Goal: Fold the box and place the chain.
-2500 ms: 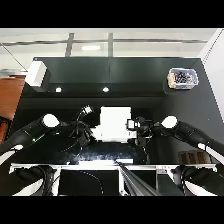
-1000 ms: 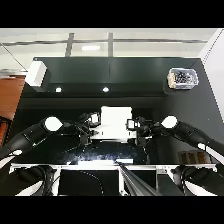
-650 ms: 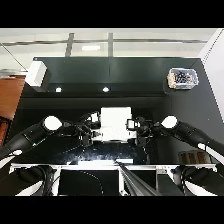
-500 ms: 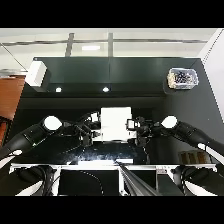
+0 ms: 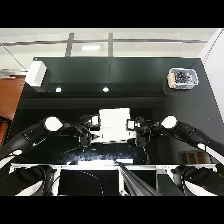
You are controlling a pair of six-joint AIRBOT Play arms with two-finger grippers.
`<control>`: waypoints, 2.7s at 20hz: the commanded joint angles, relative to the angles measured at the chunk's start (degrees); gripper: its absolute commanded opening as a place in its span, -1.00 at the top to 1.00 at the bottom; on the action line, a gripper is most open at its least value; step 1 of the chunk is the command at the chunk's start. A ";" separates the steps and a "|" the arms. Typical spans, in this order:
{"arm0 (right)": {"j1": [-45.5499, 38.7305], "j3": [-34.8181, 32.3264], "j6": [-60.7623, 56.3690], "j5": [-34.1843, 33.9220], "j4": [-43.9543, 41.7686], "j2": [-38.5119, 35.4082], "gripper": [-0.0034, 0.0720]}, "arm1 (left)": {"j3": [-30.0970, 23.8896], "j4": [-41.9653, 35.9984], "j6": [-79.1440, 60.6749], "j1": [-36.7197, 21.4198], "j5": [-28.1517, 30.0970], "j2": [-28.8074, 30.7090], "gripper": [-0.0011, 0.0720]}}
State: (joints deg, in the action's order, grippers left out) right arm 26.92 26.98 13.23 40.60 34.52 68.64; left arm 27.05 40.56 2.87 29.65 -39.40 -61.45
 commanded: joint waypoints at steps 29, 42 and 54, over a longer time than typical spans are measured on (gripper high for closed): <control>0.00 -0.02 -0.02 -0.11 -0.02 -0.02 -0.73 | 0.04 -4.07 -0.13 1.62 0.33 -1.49 0.09; 0.02 -0.02 -0.42 -0.59 -0.11 -0.02 -0.73 | 2.49 -8.09 -1.53 1.84 -0.07 -5.51 0.34; 0.31 -0.02 -0.66 -0.92 0.00 0.00 -0.73 | 4.22 -9.94 -3.74 3.61 0.39 -9.01 0.31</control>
State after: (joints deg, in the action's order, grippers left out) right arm 27.14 27.00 12.62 39.68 34.48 68.64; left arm 31.11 30.76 -0.40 33.15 -39.09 -70.26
